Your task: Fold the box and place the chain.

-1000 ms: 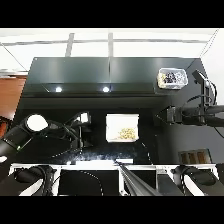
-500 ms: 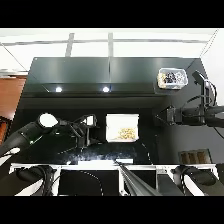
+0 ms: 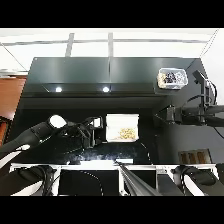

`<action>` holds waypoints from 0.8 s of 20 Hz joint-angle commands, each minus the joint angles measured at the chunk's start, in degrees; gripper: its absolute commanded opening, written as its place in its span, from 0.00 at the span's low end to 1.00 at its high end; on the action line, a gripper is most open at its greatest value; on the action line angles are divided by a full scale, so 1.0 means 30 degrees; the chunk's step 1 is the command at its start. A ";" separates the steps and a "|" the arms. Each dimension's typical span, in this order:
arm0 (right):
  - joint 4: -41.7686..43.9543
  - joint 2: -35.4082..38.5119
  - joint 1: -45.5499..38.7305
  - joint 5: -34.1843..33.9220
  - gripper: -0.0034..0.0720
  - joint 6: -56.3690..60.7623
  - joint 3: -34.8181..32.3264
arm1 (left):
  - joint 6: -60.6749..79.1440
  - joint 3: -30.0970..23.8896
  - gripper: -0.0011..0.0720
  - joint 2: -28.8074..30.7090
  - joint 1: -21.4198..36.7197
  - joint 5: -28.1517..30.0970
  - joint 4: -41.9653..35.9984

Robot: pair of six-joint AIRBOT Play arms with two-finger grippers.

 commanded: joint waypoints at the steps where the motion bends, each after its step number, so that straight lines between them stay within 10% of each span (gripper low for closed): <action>1: 0.0219 0.0015 0.0204 -0.0415 0.58 -0.0015 0.0000 | -0.0022 0.0481 0.99 -0.0648 -0.0182 -0.0146 -0.0503; 16: 0.0219 0.0015 0.0270 -0.0517 0.58 -0.0007 0.0000 | 0.0277 0.1056 0.99 -0.1202 -0.0226 -0.0780 -0.0648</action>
